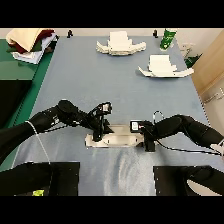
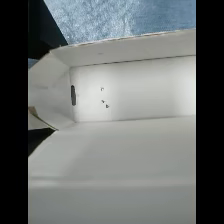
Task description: Fold the box.
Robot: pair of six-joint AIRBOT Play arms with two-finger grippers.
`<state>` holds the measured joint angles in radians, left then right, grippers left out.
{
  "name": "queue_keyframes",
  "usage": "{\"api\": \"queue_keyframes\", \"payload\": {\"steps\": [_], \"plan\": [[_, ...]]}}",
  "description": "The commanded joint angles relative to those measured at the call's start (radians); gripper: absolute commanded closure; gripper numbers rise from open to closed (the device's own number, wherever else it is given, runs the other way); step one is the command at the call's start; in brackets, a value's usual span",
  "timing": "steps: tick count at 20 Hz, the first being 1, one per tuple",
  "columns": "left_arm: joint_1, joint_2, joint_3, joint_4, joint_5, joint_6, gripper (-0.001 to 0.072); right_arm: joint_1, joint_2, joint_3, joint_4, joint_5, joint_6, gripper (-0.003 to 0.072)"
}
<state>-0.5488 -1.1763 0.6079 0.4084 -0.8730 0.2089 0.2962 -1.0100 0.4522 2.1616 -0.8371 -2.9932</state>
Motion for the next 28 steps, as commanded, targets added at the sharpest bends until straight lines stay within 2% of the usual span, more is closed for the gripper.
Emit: {"api": "queue_keyframes", "payload": {"steps": [1,28], "plan": [[0.000,-0.001,0.000,0.000,0.000,0.000,0.0696,0.001,0.000,0.000,-0.002,-0.009,0.000,0.0176],[-0.011,0.000,0.000,-0.071,0.002,0.002,0.0693,-0.002,0.000,0.000,-0.011,-0.009,0.000,0.0177]]}}
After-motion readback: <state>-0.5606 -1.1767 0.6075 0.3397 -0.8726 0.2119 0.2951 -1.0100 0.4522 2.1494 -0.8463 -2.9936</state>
